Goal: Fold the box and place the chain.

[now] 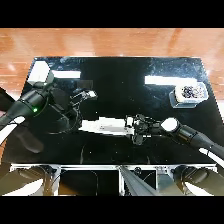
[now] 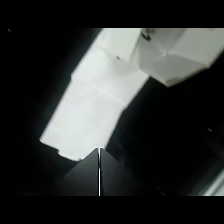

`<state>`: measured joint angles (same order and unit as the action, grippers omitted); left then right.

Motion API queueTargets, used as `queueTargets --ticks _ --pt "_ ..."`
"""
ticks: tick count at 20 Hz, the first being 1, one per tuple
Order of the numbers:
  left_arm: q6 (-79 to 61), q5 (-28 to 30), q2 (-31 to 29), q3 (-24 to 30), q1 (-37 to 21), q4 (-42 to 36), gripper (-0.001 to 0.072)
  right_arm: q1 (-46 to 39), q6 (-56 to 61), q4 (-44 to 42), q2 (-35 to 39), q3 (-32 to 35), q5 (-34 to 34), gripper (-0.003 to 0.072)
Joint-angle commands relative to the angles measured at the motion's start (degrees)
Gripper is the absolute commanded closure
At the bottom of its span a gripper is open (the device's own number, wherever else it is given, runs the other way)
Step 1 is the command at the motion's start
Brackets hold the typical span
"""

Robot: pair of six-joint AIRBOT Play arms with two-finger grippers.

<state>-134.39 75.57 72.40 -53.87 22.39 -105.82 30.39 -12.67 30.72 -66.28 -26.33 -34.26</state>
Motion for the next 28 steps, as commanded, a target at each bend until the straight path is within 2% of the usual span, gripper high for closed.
queueTargets --ticks 1,4,6,9,10,13,17,28 --pt "1.4 3.2 -3.9 2.2 -1.6 -3.6 0.0693 0.0 0.0 0.0 0.0 0.0 0.3 0.0134" --pt "1.2 -7.0 -12.1 9.6 -1.4 -12.0 0.0693 0.0 0.0 0.0 0.0 0.0 0.3 0.0134" --pt "0.8 -15.3 -17.6 14.5 1.5 -14.1 0.0692 0.0 0.0 0.0 0.0 0.0 0.3 0.0134" --pt "1.3 -19.9 -20.7 18.1 8.5 -14.1 0.0692 0.0 0.0 0.0 0.0 0.0 0.3 0.0133" --pt "1.4 -21.7 -20.7 18.8 10.8 -14.1 0.0692 0.0 0.0 0.0 0.0 0.0 0.3 0.0134" --pt "4.1 -32.4 -20.3 20.3 16.0 -14.1 0.0691 0.0 0.0 0.0 0.0 0.0 0.4 0.0134" --pt "5.9 -45.1 -18.4 20.3 17.0 -14.3 0.0691 0.0 0.0 0.0 0.0 0.0 0.4 0.0134" --pt "6.8 -62.7 -9.5 20.2 19.2 -14.5 0.0691 0.0 0.0 0.0 0.0 0.0 0.4 0.0134"
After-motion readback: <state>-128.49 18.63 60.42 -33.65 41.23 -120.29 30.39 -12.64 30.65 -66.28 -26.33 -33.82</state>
